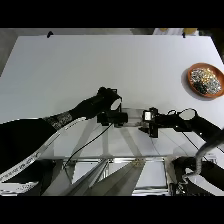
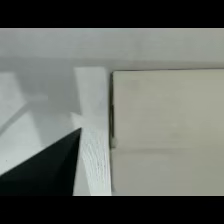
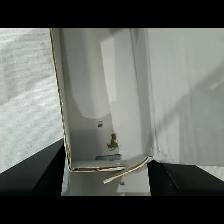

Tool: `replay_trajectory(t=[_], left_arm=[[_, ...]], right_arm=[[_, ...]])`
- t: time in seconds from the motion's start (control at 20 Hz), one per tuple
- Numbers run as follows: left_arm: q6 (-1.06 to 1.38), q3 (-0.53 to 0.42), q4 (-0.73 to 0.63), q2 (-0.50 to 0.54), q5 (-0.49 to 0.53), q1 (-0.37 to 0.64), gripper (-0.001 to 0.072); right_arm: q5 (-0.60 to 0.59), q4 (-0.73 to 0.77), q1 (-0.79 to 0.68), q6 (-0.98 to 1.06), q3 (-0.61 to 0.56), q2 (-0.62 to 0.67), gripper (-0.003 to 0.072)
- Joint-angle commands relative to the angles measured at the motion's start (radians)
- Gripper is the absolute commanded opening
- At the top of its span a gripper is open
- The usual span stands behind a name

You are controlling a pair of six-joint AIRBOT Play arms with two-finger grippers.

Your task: Fold the box and place the chain.

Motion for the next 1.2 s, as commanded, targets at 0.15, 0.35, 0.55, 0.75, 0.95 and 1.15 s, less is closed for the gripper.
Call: replay_trajectory(t=[0.15, 0.35, 0.55, 0.75, 0.95, 1.15], left_arm=[[0.307, 0.001, 0.011, 0.181, -0.063, 0.101, 0.0496], [0.756, -0.001, 0.03, 0.324, -0.169, 0.166, 0.0634], [1.372, -0.142, -0.115, 0.481, -0.132, 0.212, 0.0632], [2.08, -0.47, -0.442, 0.57, 0.248, 0.262, 0.0632], [2.319, -0.602, -0.671, 0.444, 0.436, 0.279, 0.0635], [2.42, -0.602, -0.776, 0.319, 0.521, 0.263, 0.0694]], right_arm=[[0.0, 0.0, 0.0, 0.0, 0.0, 0.0, 0.0296], [0.0, 0.001, 0.0, 0.0, 0.0, 0.0, 0.0296], [0.0, 0.0, 0.0, 0.0, 0.0, 0.0, 0.0296], [0.0, 0.001, 0.0, 0.0, 0.0, 0.0, 0.0296], [0.0, 0.0, 0.0, 0.0, 0.0, 0.0, 0.0296], [0.0, 0.0, 0.0, 0.0, 0.0, 0.0, 0.0296]])
